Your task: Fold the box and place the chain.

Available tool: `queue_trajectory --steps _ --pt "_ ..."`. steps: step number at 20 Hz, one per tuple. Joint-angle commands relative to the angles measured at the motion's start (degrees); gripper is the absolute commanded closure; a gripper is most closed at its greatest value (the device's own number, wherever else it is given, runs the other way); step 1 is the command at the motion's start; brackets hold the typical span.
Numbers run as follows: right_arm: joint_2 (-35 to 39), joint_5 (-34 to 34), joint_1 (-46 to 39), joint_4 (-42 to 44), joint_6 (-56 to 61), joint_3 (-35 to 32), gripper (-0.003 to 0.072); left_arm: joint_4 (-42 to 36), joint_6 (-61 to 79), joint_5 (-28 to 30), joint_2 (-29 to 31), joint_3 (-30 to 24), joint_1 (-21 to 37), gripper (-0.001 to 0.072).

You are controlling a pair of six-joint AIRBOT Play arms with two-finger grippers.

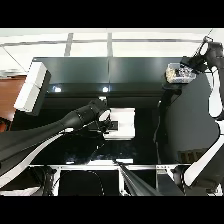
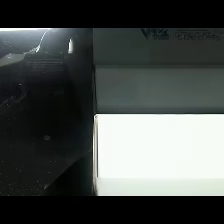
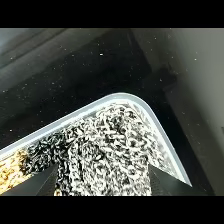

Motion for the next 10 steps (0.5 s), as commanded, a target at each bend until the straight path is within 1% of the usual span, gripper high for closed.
queue_trajectory --steps 1,5,6,7,8,10 --pt "-1.79 -0.46 -0.44 -0.79 -0.44 0.57 0.0074 -0.02 0.0 -0.17 -0.02 -0.02 0.0 0.0682" --pt "-2.64 0.87 -0.59 -0.83 -0.42 0.46 0.0076 -0.02 0.0 -0.2 -0.02 -0.02 0.0 0.0682" --pt "-2.67 1.55 -0.68 -0.79 -0.44 0.46 0.0168 -0.02 0.0 -0.2 -0.02 -0.02 0.0 0.0682" --pt "-2.64 2.45 -0.7 -0.79 -0.46 0.46 0.0275 -0.02 0.0 -0.2 -0.02 -0.02 0.0 0.0682" --pt "-2.6 3.78 -0.72 -0.83 -0.46 0.46 0.0436 -0.02 0.0 -0.2 -0.02 -0.02 0.0 0.0682" --pt "-2.1 6.34 -0.94 -0.76 -0.57 0.46 0.068 -0.02 0.0 -0.15 -0.02 -0.02 0.0 0.0682"
